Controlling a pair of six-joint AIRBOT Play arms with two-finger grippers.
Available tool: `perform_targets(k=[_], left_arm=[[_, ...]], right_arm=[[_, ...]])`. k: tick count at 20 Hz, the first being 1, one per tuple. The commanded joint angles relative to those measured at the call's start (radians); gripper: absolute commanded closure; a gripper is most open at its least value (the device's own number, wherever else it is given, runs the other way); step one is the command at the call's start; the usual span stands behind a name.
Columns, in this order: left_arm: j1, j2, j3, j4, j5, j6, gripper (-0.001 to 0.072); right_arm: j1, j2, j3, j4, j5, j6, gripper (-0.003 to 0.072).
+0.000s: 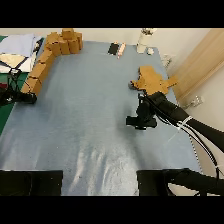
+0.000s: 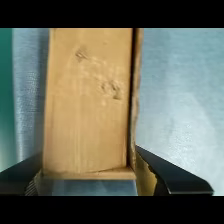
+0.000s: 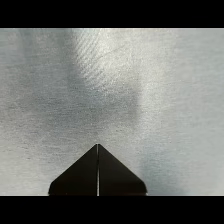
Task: Fold the box.
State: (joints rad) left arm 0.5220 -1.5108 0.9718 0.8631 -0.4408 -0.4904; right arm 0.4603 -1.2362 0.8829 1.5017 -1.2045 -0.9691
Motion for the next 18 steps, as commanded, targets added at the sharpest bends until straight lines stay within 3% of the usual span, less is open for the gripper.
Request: perform_targets(k=[1, 6, 8, 9, 10, 11, 14, 18], left_arm=[[0.018, 0.047, 0.002, 0.105, -0.170, -0.060, 0.0005], [0.072, 0.211, 0.002, 0.301, -0.392, -0.235, 0.0006], [0.078, 0.280, 0.002, 0.318, -0.469, -0.272, 0.0007], [0.069, 0.311, 0.002, 0.300, -0.521, -0.298, 0.0048], [0.048, 0.338, 0.002, 0.257, -0.586, -0.342, 0.0432], [0.013, 0.359, 0.002, 0.188, -0.649, -0.340, 0.0697], [-0.221, 0.391, 0.019, 0.083, -0.711, -0.423, 0.0698], [-0.599, 0.363, 0.031, 0.130, -0.634, -0.615, 0.0698]], right_arm=[[0.000, -0.001, 0.001, 0.018, 0.002, -0.003, 0.0684], [0.000, -0.001, 0.001, 0.053, 0.031, -0.019, 0.0684], [0.000, -0.005, 0.001, 0.084, 0.031, -0.037, 0.0684], [0.000, -0.008, 0.001, 0.109, 0.037, -0.061, 0.0684], [0.000, -0.013, 0.001, 0.140, 0.048, -0.083, 0.0684], [0.000, -0.018, 0.002, 0.174, 0.061, -0.105, 0.0683], [0.000, -0.044, 0.040, 0.227, 0.083, -0.145, 0.0684], [0.000, -0.053, 0.111, 0.224, 0.109, -0.150, 0.0684]])
